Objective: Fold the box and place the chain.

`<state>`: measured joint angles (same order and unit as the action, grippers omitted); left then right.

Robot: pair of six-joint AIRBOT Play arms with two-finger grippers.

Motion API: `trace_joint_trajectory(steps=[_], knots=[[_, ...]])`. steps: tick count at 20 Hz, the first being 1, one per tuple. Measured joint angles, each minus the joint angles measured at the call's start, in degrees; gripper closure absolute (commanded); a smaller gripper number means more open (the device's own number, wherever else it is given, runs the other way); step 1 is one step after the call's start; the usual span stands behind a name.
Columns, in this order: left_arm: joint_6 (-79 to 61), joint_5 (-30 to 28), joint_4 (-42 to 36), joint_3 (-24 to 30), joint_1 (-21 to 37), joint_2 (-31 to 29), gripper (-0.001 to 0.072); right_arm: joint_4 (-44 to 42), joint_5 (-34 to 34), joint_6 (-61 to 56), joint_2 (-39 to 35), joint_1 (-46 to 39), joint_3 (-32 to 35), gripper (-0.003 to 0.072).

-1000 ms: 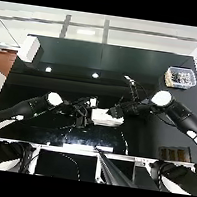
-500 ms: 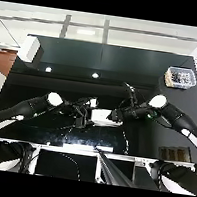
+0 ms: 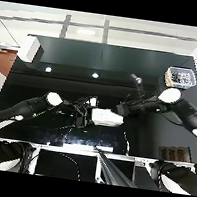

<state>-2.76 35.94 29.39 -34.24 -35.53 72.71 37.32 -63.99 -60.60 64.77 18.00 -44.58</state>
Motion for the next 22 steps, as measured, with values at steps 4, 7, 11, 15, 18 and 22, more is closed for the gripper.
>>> trace_joint_trajectory(steps=[4, 7, 11, 15, 18, 22], knots=[[4.0, 1.2, 3.5, 0.0, 1.4, -3.7, -0.0003, 1.2, -3.7, 0.0, -4.9, -7.7, -1.2, 0.0647], [9.3, 5.6, 8.6, -0.5, 4.2, -8.3, -0.0003, 2.0, -6.2, -0.1, -7.0, -12.7, -1.5, 0.0647], [15.7, 9.8, 11.8, -4.3, 5.6, -10.4, -0.0003, 2.8, -7.3, -0.2, -8.0, -15.4, -1.6, 0.0647], [18.1, 10.1, 12.7, -10.9, 3.1, -4.4, -0.0003, 3.2, -7.0, -0.2, -8.3, -16.2, -1.6, 0.0647], [18.7, 10.4, 13.1, -16.3, 0.2, 1.6, -0.0003, 3.7, -6.7, -0.2, -8.3, -16.3, -1.6, 0.0647], [18.9, 10.4, 14.2, -20.1, -4.4, 6.1, -0.0003, 4.7, -6.5, -0.2, -8.3, -16.4, -1.6, 0.0647]])
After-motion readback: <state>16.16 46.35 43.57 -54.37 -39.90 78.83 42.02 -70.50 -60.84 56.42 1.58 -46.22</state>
